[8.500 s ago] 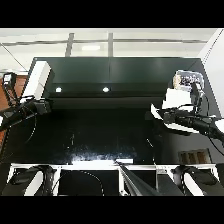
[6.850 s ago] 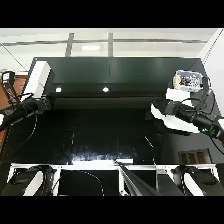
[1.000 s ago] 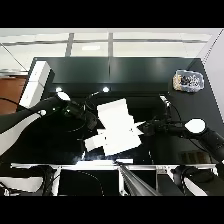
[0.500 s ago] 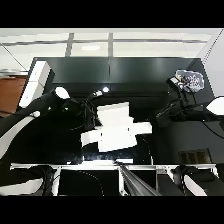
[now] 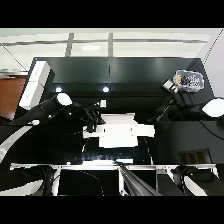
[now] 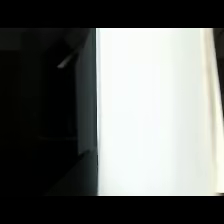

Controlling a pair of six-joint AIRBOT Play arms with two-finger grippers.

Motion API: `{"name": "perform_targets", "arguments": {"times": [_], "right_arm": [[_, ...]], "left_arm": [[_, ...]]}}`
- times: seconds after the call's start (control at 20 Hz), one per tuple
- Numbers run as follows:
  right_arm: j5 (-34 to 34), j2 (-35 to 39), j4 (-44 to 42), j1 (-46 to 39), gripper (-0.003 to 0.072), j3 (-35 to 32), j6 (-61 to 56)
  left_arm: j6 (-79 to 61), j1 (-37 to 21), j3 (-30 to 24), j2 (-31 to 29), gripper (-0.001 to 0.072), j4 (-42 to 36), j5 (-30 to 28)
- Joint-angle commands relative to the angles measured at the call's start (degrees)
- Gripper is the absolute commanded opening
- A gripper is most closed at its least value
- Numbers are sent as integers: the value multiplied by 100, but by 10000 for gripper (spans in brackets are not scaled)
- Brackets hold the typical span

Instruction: Fold the box and place the chain.

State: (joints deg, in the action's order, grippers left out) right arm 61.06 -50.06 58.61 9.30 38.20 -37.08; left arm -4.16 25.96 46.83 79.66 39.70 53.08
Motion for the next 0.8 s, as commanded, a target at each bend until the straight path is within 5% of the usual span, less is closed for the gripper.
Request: {"name": "perform_targets", "arguments": {"times": [0.0, 0.75], "right_arm": [[-267, -4, -31, 446, 711, -411, 619], [-1019, -17, -229, 1657, 710, -1561, 3038]], "left_arm": [[-291, 28, -17, 192, 29, 17, -4], [-286, 28, -15, 210, 29, 33, -13]]}}
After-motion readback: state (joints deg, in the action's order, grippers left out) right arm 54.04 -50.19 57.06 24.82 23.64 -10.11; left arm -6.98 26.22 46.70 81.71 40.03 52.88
